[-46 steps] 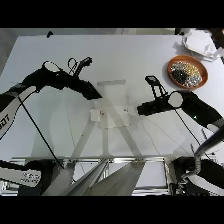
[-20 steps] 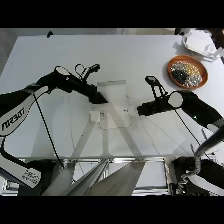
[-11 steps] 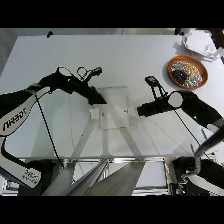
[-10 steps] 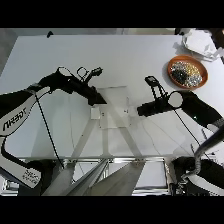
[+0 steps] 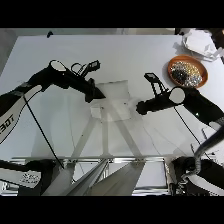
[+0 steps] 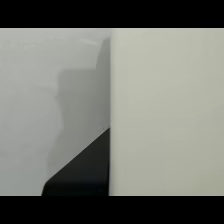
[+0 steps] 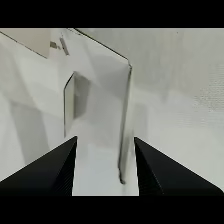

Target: Fold the box and place the chain.

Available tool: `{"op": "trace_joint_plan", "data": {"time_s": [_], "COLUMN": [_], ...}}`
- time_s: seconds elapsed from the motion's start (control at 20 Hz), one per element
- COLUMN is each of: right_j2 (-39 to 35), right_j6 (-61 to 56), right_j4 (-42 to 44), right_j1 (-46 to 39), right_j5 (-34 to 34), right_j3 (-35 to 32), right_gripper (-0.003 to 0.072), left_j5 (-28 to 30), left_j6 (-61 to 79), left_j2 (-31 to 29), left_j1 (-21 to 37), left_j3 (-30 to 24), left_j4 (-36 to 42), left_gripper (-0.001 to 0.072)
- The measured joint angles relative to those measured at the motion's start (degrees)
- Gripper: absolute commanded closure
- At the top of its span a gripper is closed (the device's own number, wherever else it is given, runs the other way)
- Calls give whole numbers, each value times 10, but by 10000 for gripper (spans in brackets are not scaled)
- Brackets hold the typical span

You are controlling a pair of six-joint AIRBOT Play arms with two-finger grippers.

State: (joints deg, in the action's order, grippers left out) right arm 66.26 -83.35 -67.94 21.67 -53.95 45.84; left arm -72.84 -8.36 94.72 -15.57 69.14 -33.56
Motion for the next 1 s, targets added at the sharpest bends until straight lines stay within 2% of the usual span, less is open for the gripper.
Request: {"op": "trace_joint_plan", "data": {"time_s": [0.15, 0.35, 0.65, 0.8, 1.0], "right_j2": [-33, -122, -239, -265, -277], "right_j6": [12, 20, 22, 22, 22], "right_j4": [-2, -54, -124, -131, -119], "right_j1": [0, 0, 0, 0, 0], "right_j5": [-37, -100, -194, -212, -219], "right_j3": [28, 41, 45, 44, 38], "right_gripper": [284, 284, 285, 285, 285], "left_j5": [-2, 7, 56, 54, 69], "left_j6": [-28, -44, -48, -35, 2], "left_j2": [-32, -71, -150, -169, -177], "left_j1": [-14, -52, -91, -95, -97], "left_j3": [0, -11, -101, -135, -150], "left_j4": [-17, -31, -25, -23, -23], "left_gripper": [713, 714, 708, 707, 707]}}
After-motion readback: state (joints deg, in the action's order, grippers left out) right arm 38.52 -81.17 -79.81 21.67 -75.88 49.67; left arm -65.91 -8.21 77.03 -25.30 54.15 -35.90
